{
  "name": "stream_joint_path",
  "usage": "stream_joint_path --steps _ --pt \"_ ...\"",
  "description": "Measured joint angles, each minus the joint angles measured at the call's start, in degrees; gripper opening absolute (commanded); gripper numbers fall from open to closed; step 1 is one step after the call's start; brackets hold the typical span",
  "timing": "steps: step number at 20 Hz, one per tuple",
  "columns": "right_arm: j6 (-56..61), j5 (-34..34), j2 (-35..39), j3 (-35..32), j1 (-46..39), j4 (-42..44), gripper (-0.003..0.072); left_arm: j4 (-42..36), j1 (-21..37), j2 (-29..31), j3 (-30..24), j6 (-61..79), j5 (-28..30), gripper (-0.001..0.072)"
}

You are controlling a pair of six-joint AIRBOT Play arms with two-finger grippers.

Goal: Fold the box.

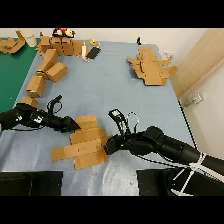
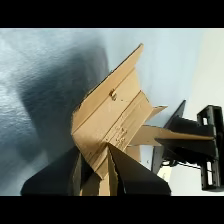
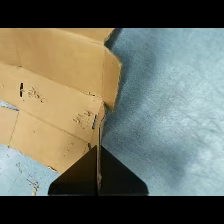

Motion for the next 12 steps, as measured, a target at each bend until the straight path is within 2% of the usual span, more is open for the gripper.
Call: stream_joint_path --steps 6,12 --pt "2.34 -2.36 0.00 0.02 0.00 -1.38 -0.0002 -0.92 0.07 -0.09 0.00 2.08 -2.45 0.0261" --pt "4.96 -4.52 0.00 0.02 0.00 -4.11 -0.0001 -1.22 4.39 -0.11 0.00 3.98 -7.06 0.0261"
